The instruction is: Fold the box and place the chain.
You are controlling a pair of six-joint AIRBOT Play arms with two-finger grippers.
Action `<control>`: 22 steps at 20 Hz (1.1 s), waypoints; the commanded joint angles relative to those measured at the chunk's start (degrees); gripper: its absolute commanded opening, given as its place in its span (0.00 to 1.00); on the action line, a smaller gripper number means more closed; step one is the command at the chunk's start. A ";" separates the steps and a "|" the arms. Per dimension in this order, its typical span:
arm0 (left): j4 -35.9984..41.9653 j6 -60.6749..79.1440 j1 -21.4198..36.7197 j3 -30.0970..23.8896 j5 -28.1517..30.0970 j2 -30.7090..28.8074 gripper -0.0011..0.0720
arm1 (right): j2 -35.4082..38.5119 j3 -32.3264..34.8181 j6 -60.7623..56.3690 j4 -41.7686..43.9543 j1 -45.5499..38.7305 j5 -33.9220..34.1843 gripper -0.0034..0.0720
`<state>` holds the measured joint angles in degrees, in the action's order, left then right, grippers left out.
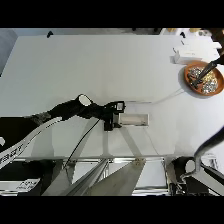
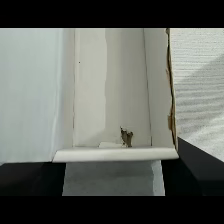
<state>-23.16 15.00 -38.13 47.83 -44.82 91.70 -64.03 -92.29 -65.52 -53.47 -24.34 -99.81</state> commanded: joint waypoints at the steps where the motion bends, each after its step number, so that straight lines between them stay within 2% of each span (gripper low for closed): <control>1: 0.00 0.02 0.07 0.04 0.02 -0.04 0.39 | 4.24 0.07 3.43 5.29 3.45 -5.27 0.07; 4: 0.00 0.02 0.07 0.04 0.00 -0.04 0.39 | 7.08 0.15 3.43 4.79 13.33 -5.27 0.07; 8: 0.00 0.02 0.07 0.04 0.00 -0.04 0.39 | 9.51 0.22 1.49 -4.37 27.78 -5.27 0.07; 11: 0.00 0.02 0.07 0.04 0.00 -0.04 0.39 | 11.76 4.50 -0.55 -7.58 34.91 -5.05 0.07; 16: 0.00 0.02 0.07 0.04 0.00 -0.04 0.39 | 16.33 18.10 -0.59 -7.65 38.07 2.43 0.07; 22: 0.02 0.02 0.07 0.04 0.02 -0.04 0.39 | 16.52 20.17 -0.68 -7.78 38.07 3.37 0.07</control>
<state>-23.16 15.00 -38.13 47.86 -44.82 91.70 -47.86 -73.93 -66.04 -61.73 13.39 -97.80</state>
